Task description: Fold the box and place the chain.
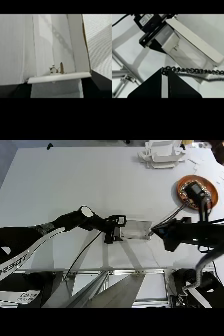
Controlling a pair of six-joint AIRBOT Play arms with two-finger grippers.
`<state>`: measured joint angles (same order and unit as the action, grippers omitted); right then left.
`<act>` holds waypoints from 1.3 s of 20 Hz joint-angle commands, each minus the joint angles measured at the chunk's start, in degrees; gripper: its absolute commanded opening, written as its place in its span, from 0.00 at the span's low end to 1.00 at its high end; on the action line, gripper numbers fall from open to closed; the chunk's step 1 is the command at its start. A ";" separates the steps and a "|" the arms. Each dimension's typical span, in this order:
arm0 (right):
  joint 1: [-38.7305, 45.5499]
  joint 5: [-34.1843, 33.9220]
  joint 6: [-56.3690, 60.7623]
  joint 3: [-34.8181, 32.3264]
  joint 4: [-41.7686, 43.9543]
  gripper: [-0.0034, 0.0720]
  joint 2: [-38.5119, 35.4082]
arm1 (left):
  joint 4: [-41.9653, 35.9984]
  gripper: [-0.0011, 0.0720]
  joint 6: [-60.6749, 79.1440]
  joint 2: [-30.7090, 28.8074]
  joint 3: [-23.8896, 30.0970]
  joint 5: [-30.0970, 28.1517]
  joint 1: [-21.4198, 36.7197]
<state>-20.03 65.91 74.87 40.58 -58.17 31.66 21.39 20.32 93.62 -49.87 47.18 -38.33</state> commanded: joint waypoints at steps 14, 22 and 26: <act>-10.25 -14.53 -0.33 -3.45 -2.27 0.22 20.39 | 0.02 0.03 0.00 0.00 0.02 -0.02 0.02; -8.39 -11.17 3.72 3.28 -10.95 0.22 15.39 | 0.02 0.03 0.00 0.00 0.02 0.00 0.02; 3.89 -7.72 8.52 6.97 -20.59 0.17 14.86 | 0.02 0.03 0.00 0.00 0.00 -0.02 0.02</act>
<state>-22.83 55.77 79.61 45.25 -71.24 47.20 21.39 20.29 93.62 -49.87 47.18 -38.33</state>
